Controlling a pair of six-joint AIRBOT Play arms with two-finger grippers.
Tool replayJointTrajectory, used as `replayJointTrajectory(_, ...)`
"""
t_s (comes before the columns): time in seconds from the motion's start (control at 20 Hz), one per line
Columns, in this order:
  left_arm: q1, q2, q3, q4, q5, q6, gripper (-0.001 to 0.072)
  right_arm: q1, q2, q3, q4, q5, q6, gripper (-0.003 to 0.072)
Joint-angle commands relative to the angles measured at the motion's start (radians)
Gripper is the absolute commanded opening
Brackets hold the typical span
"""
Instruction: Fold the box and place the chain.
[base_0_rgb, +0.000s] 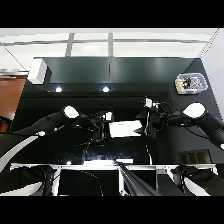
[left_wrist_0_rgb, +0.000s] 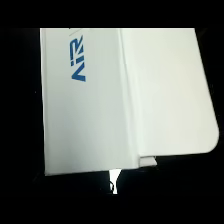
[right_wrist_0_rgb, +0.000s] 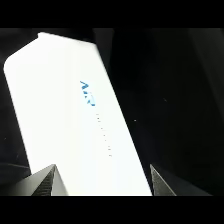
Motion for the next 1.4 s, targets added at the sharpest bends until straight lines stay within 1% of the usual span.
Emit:
replayJointTrajectory(0.0,0.0,0.0,0.0,0.0,0.0,0.0,0.0489,0.031,0.0,-0.001,-0.06,-0.012,-0.03,0.0682)
replayJointTrajectory(0.05,0.0,0.0,0.0,0.0,0.0,0.0,0.0489,0.042,0.0,-0.001,-0.079,-0.029,-0.029,0.0682)
replayJointTrajectory(0.15,0.0,0.0,0.0,0.0,0.0,0.0,0.0489,0.048,0.0,-0.001,-0.065,-0.062,-0.029,0.0682)
replayJointTrajectory(0.2,0.0,0.0,0.0,0.0,0.0,0.0,0.0489,0.047,0.0,0.0,-0.05,-0.066,-0.029,0.0642)
replayJointTrajectory(0.25,0.0,0.0,0.0,0.0,0.0,0.0,0.0489,0.047,0.0,0.0,-0.043,-0.066,-0.024,0.0481)
replayJointTrajectory(0.45,0.0,0.0,0.0,0.0,0.0,0.0,0.0489,0.048,0.0,0.0,-0.024,-0.057,0.003,0.0475)
replayJointTrajectory(0.7,0.0,0.0,0.0,0.0,0.0,0.0,0.0489,0.048,0.0,0.0,-0.021,-0.011,0.091,0.0474)
replayJointTrajectory(0.75,0.0,0.0,0.0,0.0,0.0,0.0,0.0489,0.048,0.0,0.0,-0.021,-0.01,0.102,0.0384)
replayJointTrajectory(0.8,0.0,0.0,0.0,0.0,0.0,0.0,0.0489,0.048,0.0,0.0,-0.022,-0.01,0.114,0.0253)
replayJointTrajectory(1.25,0.0,0.0,0.0,0.0,0.0,0.0,0.0489,0.048,0.0,0.0,-0.037,-0.03,0.112,0.0249)
replayJointTrajectory(1.35,0.0,0.0,0.0,0.0,0.0,0.0,0.0489,0.048,0.0,0.0,-0.037,-0.034,0.112,0.0323)
